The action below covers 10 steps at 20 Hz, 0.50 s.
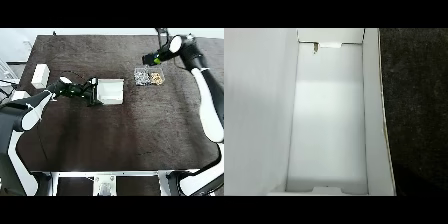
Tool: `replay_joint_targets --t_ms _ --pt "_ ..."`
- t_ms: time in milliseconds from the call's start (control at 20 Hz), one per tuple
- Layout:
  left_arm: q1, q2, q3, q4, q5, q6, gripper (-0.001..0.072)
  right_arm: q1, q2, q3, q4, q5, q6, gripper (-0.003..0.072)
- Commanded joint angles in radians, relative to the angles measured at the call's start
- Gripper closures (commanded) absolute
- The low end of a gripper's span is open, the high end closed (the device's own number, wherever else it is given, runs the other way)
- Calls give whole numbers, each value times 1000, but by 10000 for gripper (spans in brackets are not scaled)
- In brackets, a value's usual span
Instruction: Fold the box and place the chain.
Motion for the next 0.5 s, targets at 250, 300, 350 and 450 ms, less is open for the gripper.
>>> replay_joint_targets --t_ms 250,300,350,450 --pt "0 0 0 0 0 0 308 98 294 1 -112 -34 -29 683" --pt "0 0 0 0 0 0 308 114 319 1 -117 -34 -35 683" --pt "0 0 0 0 0 0 308 131 343 1 -117 -32 -40 683" --pt "0 0 0 0 0 0 308 167 383 1 -117 -32 -47 683"
